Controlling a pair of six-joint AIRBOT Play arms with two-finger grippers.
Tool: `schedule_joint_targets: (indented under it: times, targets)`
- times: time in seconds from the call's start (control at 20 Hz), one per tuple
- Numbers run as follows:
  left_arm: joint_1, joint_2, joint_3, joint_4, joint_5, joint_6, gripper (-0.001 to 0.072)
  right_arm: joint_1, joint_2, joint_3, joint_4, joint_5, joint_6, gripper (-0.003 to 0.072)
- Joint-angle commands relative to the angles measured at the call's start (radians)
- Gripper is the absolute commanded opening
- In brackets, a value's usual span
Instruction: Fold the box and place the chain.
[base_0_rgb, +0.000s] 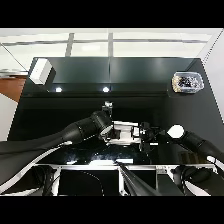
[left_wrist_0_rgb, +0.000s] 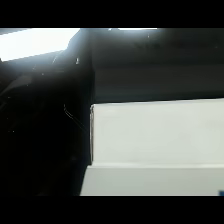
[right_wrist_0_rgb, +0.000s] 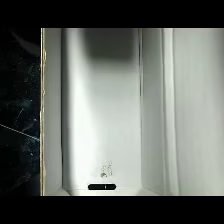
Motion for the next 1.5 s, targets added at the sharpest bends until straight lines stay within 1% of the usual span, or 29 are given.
schedule_joint_targets:
  times: [0.0,0.15,0.2,0.25,0.35,0.45,0.6,0.7,0.95,1.1,1.15,1.2,1.3,1.35,1.4,1.45]
  targets:
    - [-0.001,-0.004,0.000,-0.007,0.002,0.017,0.0033,0.001,-0.001,0.000,-0.004,0.000,-0.005,0.0319]
    - [-0.001,-0.004,0.000,-0.007,0.002,0.016,0.0033,0.001,0.000,0.000,-0.004,0.000,-0.004,0.0330]
    - [-0.001,-0.004,0.000,-0.006,0.002,0.016,0.0032,0.000,0.001,0.000,-0.005,0.000,0.022,0.0553]
    - [-0.001,-0.004,0.000,-0.004,0.002,0.016,0.0033,0.000,0.003,0.002,-0.006,0.000,0.041,0.0715]
    - [-0.001,-0.002,0.000,-0.004,0.000,0.016,0.0032,0.000,0.030,0.013,-0.051,0.043,0.090,0.0710]
    - [-0.001,0.002,0.000,-0.005,-0.002,0.016,0.0032,0.000,0.084,0.028,-0.128,0.096,0.180,0.0709]
    - [-0.001,0.002,0.000,-0.005,0.002,0.016,0.0033,0.000,0.166,0.053,-0.323,0.174,0.294,0.0709]
    - [-0.001,0.002,0.000,-0.008,0.013,0.016,0.0032,0.000,0.197,0.056,-0.408,0.182,0.328,0.0709]
    - [0.000,0.002,0.000,-0.024,0.013,0.016,0.0033,0.000,0.196,0.055,-0.378,0.196,0.329,0.0709]
    - [0.000,0.002,0.000,-0.026,0.013,0.016,0.0033,0.001,0.194,0.048,-0.303,0.229,0.329,0.0708]
    - [0.000,0.002,0.000,-0.026,0.013,0.016,0.0033,0.001,0.193,0.040,-0.295,0.231,0.330,0.0646]
    - [0.000,0.002,0.000,-0.026,0.013,0.016,0.0033,0.001,0.192,0.033,-0.292,0.233,0.345,0.0502]
    - [0.000,0.002,0.000,-0.026,0.013,0.016,0.0033,0.001,0.190,0.028,-0.288,0.235,0.381,0.0330]
    - [0.000,0.002,0.000,-0.026,0.013,0.016,0.0033,0.001,0.189,0.028,-0.287,0.232,0.388,0.0202]
    - [0.000,0.002,0.000,-0.026,0.013,0.016,0.0033,0.001,0.189,0.028,-0.285,0.228,0.389,0.0124]
    - [0.000,0.002,0.000,-0.026,0.012,0.016,0.0033,0.001,0.189,0.028,-0.277,0.224,0.396,0.0130]
